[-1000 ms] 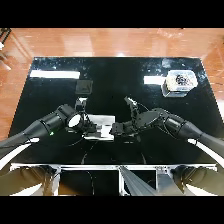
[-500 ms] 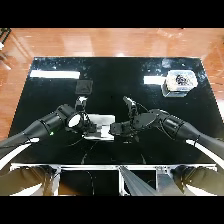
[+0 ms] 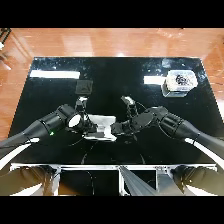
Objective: Fold the box and place the chain.
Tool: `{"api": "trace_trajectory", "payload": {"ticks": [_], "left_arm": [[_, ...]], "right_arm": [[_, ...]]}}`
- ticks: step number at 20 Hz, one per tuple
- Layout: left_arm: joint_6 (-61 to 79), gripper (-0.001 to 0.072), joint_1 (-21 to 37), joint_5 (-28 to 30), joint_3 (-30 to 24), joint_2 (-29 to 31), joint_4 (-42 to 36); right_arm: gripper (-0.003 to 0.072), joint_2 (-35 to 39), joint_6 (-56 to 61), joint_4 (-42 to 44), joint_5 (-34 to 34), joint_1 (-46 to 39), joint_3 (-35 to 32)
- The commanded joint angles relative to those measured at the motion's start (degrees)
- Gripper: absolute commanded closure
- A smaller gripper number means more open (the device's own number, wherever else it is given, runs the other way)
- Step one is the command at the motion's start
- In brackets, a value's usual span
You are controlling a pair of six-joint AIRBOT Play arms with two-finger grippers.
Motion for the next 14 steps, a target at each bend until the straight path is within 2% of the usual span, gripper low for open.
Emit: {"api": "trace_trajectory", "payload": {"ticks": [1,9,14], "left_arm": [[0.39,0.0686,-0.02,-0.11,0.02,-0.02,0.09],[0.76,0.0687,-0.02,-0.04,0.02,-0.02,0.09],[1.03,0.0686,-0.02,0.11,0.02,-0.02,0.11]], "right_arm": [[0.0260,-1.22,3.04,-2.56,-0.07,0.98,0.96],[0.0263,-4.07,16.74,-13.33,1.22,5.33,4.04],[0.0264,-4.90,24.46,-22.58,-1.88,8.20,7.21]]}}
